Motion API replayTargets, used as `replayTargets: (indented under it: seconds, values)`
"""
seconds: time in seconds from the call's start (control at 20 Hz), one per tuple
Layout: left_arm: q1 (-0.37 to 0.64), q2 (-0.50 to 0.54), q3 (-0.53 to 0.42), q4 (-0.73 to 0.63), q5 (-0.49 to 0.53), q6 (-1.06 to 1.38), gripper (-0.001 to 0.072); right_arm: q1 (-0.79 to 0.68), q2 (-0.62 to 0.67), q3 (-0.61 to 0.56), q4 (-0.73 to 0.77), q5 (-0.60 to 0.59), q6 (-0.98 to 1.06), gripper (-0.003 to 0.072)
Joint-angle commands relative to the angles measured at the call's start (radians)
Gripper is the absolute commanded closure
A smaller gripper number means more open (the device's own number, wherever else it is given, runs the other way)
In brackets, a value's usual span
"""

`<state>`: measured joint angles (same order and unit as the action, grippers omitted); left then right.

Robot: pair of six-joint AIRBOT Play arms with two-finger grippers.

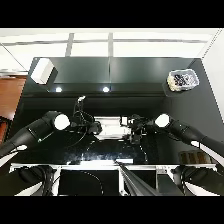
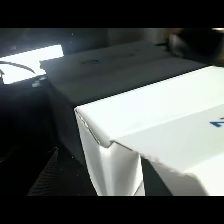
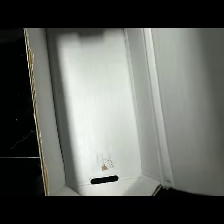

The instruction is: Fold the box and place the chain.

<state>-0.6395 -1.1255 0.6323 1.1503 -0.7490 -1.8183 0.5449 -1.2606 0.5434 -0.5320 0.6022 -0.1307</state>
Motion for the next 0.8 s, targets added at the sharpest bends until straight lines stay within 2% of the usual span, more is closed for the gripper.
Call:
replayTargets:
  seconds: [0.0,0.1,0.25,0.5,0.75]
  values:
    - [-0.095,-0.022,0.059,0.210,-0.056,-0.242,0.0156,0.000,0.000,0.000,0.000,0.000,0.000,0.0222]
    - [-0.135,-0.048,0.095,0.283,-0.111,-0.334,0.0257,0.000,0.000,0.000,0.000,0.000,0.000,0.0223]
    - [-0.169,-0.101,0.151,0.316,-0.174,-0.408,0.0349,0.000,0.000,0.000,0.000,0.000,0.000,0.0222]
    - [-0.196,-0.204,0.243,0.352,-0.238,-0.492,0.0355,0.000,0.000,0.000,0.000,0.000,0.000,0.0223]
    - [-0.194,-0.224,0.250,0.360,-0.270,-0.525,0.0364,0.000,0.000,0.000,0.000,0.000,0.000,0.0222]
